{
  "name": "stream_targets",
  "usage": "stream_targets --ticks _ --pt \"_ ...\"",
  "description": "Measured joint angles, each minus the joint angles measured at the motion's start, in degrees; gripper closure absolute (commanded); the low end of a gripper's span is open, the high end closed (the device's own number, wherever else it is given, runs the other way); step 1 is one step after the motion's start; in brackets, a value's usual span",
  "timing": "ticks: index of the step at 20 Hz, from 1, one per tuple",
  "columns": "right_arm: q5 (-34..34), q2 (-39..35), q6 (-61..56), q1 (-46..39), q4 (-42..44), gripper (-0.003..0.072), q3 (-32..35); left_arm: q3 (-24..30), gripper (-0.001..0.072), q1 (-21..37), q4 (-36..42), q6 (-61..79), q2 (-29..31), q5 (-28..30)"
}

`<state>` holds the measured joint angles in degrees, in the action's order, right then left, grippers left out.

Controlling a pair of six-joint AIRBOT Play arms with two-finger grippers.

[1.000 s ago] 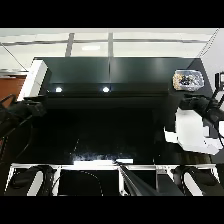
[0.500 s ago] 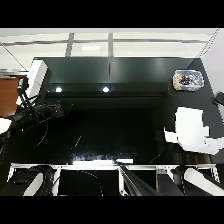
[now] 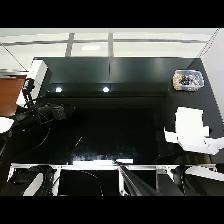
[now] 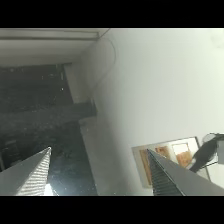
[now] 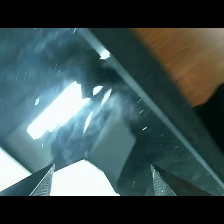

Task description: Fold the box and place the chain.

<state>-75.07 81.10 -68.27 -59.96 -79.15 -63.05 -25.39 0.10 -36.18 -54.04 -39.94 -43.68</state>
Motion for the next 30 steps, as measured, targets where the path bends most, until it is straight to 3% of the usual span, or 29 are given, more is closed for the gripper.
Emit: stream_targets --ticks 6,7,8,15,16,17,18,22,30 --pt "-6.4 4.6 10.5 -2.0 5.4 -0.0033 0.3 0.0 -0.0001 0.0 0.0 -0.1 0.0 0.0" --pt "-6.9 5.1 11.7 -1.8 5.7 0.0107 0.6 0.0 -0.0001 0.0 0.0 -0.2 0.0 0.1" --pt "-7.3 5.4 12.7 -1.6 5.9 0.0195 0.8 0.0 -0.0001 0.0 0.0 -0.3 0.0 0.1" --pt "-9.9 6.1 14.7 -0.9 4.2 0.0203 2.7 0.0 -0.0001 0.0 0.0 -0.3 0.0 0.1" --pt "-10.0 6.0 14.6 -0.9 3.5 0.0261 3.1 0.0 -0.0001 0.0 0.0 -0.3 0.0 0.1" --pt "-10.1 5.8 14.4 -0.9 2.7 0.0523 3.3 0.0 -0.0001 0.0 0.0 -0.3 0.0 0.1" --pt "-10.1 5.6 14.3 -0.9 2.3 0.063 3.5 0.0 -0.0001 0.0 0.0 -0.3 0.0 0.1" --pt "-10.1 4.0 15.8 -0.9 3.7 0.0632 3.9 0.0 -0.0001 0.0 0.0 -0.3 0.0 0.1" --pt "-10.5 0.0 17.3 3.8 17.7 0.0632 4.7 0.0 -0.0001 0.0 0.0 -0.3 0.0 -0.2"
